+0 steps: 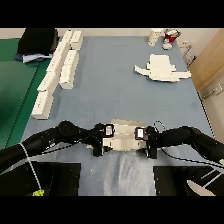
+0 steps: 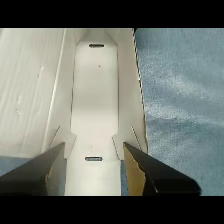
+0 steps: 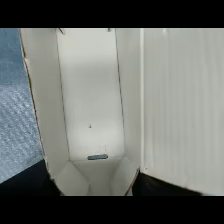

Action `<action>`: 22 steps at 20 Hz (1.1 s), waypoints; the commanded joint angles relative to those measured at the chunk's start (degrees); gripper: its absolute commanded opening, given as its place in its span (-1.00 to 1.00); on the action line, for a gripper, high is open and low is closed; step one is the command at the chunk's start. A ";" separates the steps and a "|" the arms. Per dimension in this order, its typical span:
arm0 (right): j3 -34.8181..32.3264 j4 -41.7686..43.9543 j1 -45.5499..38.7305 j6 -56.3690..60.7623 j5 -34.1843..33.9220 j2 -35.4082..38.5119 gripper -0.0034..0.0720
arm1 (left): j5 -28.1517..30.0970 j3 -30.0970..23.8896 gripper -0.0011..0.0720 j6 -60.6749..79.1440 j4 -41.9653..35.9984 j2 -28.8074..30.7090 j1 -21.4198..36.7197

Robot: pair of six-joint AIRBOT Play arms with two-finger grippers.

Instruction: Fold the box.

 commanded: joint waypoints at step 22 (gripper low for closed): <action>0.04 0.00 0.04 0.00 0.02 0.04 0.46 | -18.43 5.60 -0.93 -99.69 56.70 19.80 6.49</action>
